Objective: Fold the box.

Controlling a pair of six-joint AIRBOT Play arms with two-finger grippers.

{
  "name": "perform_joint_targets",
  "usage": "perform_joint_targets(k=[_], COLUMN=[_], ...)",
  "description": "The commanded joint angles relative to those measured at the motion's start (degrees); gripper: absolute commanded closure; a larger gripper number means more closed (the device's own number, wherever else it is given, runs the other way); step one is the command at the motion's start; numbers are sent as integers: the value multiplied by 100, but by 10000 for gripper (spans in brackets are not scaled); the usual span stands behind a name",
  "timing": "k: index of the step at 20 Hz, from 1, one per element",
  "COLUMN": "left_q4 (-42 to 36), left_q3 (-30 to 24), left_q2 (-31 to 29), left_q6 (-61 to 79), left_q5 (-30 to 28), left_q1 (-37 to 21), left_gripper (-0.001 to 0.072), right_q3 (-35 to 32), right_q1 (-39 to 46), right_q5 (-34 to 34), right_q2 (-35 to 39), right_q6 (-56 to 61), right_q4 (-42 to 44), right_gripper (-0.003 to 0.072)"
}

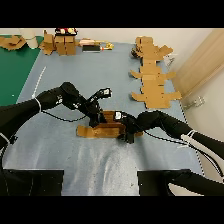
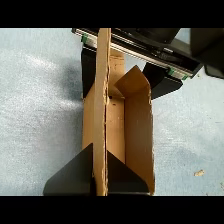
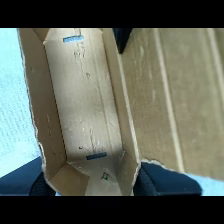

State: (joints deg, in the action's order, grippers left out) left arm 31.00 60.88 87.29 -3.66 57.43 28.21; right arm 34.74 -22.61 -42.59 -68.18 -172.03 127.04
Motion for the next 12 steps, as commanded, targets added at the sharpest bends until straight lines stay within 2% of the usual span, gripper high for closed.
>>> perform_joint_targets(k=[1, 12], left_q4=[79, 98], left_q3=[0, 0], left_q2=[4, 4], left_q6=[2, 2], left_q5=[2, 4], left_q1=[4, 4], left_gripper=[695, 695], right_q3=[7, 83], right_q1=[0, 26], right_q5=[9, -17], right_q2=[4, 17], right_q6=[-2, 184], right_q4=[0, -426], right_gripper=[60, 60])
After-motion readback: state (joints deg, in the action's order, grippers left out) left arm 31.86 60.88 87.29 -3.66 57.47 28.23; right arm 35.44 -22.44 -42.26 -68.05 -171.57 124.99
